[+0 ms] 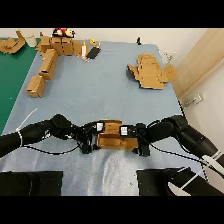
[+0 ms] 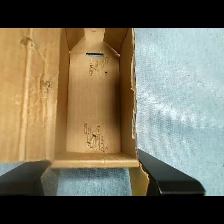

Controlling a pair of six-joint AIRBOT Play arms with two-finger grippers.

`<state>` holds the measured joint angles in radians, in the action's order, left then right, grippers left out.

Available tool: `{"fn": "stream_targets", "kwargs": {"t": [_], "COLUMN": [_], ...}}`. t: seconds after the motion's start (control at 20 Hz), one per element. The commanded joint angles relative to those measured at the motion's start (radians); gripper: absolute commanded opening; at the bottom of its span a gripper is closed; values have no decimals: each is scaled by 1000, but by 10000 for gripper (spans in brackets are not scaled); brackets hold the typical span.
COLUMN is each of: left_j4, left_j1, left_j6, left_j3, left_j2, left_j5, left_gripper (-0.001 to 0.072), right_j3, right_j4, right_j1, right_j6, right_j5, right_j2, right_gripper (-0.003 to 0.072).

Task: Fold the box.

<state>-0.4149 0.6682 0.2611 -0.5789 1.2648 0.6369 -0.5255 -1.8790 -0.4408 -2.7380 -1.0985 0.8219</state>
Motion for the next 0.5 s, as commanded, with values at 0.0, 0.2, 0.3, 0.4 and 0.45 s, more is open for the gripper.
{"fn": "stream_targets", "kwargs": {"t": [0.0,0.2,0.3,0.4,0.45], "left_j4": [0,0,0,0,0], "left_j1": [-1,-1,-1,-1,-1], "left_j6": [1,1,1,1,1], "left_j3": [0,0,0,0,0], "left_j2": [-1,-1,-1,-1,-1], "left_j5": [-1,-1,-1,-1,-1], "left_gripper": [507,507,506,507,507], "right_j3": [-1,-1,-1,-1,-1], "right_j4": [-51,-169,-266,-316,-326], "right_j1": [-1,-2,-2,-2,-2], "right_j6": [304,457,658,773,819], "right_j5": [-106,-135,-140,-126,-102], "right_j2": [-72,-101,-100,-100,-100], "right_gripper": [705,705,704,704,704]}}
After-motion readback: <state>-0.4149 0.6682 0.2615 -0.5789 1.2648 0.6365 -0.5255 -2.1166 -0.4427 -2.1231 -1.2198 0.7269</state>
